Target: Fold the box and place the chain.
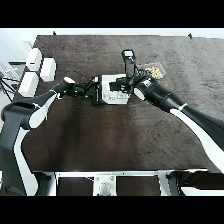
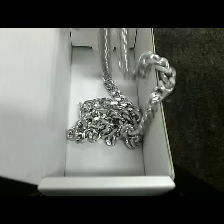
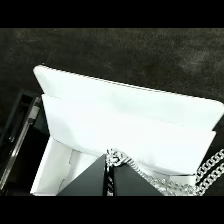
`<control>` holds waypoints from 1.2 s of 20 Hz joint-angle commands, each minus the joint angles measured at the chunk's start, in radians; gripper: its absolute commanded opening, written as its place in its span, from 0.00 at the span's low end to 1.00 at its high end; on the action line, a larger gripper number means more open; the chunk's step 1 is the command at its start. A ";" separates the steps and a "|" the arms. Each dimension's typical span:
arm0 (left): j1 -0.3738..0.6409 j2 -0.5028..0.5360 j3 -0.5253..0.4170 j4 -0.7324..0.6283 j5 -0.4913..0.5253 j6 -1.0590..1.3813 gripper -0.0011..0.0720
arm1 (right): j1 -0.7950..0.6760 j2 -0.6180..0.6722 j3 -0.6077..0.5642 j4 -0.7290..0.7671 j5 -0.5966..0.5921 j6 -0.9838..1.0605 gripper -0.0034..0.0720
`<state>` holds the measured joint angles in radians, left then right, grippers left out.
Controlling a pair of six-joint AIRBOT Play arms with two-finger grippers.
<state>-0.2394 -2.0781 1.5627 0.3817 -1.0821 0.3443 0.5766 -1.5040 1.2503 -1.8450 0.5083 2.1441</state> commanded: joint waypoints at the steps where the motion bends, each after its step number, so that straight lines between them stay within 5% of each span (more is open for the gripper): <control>1: 0.000 0.000 0.000 0.000 0.001 0.000 0.50 | -0.002 -0.074 0.000 0.036 -0.055 -0.001 0.05; 5: 0.000 0.000 0.000 0.000 0.001 0.000 0.50 | -0.002 -0.114 -0.014 0.064 -0.052 -0.001 0.06; 6: 0.000 0.000 0.000 0.000 0.001 0.000 0.50 | -0.003 -0.114 -0.018 0.072 -0.048 -0.001 0.24; 7: 0.000 0.000 0.000 0.000 0.002 0.000 0.50 | -0.003 -0.112 -0.018 0.072 -0.038 -0.003 0.57; 8: 0.000 0.000 0.000 0.000 0.002 0.000 0.50 | -0.003 -0.106 -0.017 0.072 -0.024 -0.029 0.66; 13: 0.000 0.000 0.000 0.000 0.008 0.000 0.50 | -0.060 -0.033 -0.018 0.031 0.077 -0.099 0.68; 17: 0.000 0.000 0.000 0.000 0.008 0.000 0.50 | -0.264 -0.049 -0.018 0.047 0.044 -0.100 0.74; 20: 0.000 0.000 0.000 0.000 0.009 0.000 0.50 | -0.426 -0.120 -0.006 0.364 -0.071 -0.339 0.78; 24: 0.000 0.000 0.000 0.000 0.013 0.000 0.50 | -0.517 -0.232 0.080 0.846 -0.054 -0.779 0.78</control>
<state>-0.2398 -2.0781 1.5631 0.3813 -1.0737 0.3447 0.1352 -1.6703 1.2850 -1.3441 0.4671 1.6638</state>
